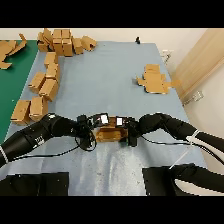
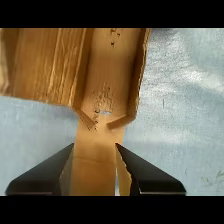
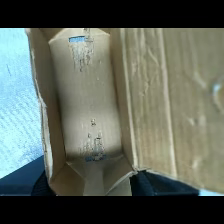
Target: Fold the box.
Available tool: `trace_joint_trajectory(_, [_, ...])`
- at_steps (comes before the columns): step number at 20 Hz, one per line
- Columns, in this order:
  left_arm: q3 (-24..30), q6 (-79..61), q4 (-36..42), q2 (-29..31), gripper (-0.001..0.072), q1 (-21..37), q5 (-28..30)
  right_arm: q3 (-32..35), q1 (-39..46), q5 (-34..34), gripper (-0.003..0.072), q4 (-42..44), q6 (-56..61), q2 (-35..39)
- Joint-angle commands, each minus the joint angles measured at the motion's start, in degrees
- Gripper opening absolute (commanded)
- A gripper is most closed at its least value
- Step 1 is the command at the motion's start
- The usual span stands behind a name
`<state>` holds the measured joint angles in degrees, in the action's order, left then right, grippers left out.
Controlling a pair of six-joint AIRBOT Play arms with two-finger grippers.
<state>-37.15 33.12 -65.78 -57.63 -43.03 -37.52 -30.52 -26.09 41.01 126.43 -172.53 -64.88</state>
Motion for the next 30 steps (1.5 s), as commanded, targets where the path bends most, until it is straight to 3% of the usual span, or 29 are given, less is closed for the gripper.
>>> trace_joint_trajectory(1, [0.11,-0.59,-1.11,0.04,0.0383,-1.57,2.4,0.02,-0.04,-0.02,0.0556,0.02,0.0,-0.04])
trace_joint_trajectory(10, [0.09,-0.98,5.22,-6.08,0.0382,-1.51,2.21,0.02,-0.02,0.0,0.0556,0.0,-0.02,-0.04])
trace_joint_trajectory(11, [0.09,-0.26,5.29,-5.68,0.0342,-1.01,0.74,0.02,-0.04,-0.02,0.0557,0.0,-0.02,-0.04])
trace_joint_trajectory(14, [1.16,2.84,5.09,-0.52,0.0343,2.67,-0.72,0.02,-0.04,0.0,0.0557,0.0,0.0,-0.04])
trace_joint_trajectory(17, [7.04,2.84,5.31,8.46,0.0343,8.87,-0.09,0.02,-0.02,-0.04,0.0557,-0.09,0.0,-0.04])
trace_joint_trajectory(19, [13.14,1.38,5.9,12.85,0.0344,9.68,7.19,0.02,-0.02,-0.04,0.0556,-0.22,-0.02,-0.04])
trace_joint_trajectory(21, [16.24,-8.17,8.44,11.91,0.0345,6.73,13.92,0.02,-0.02,0.0,0.0556,-0.22,0.0,-0.04])
trace_joint_trajectory(23, [15.34,-19.37,9.68,8.09,0.0345,2.67,15.5,0.02,-0.02,-0.04,0.0556,-0.22,0.0,-0.04])
trace_joint_trajectory(27, [13.33,-20.31,18.51,2.89,0.0345,0.9,21.35,0.02,-0.02,-0.02,0.0556,-0.22,0.0,-0.04])
trace_joint_trajectory(30, [11.76,-20.68,19.76,2.03,0.0345,0.85,19.69,0.02,-0.02,-0.02,0.0556,-0.22,0.0,-0.04])
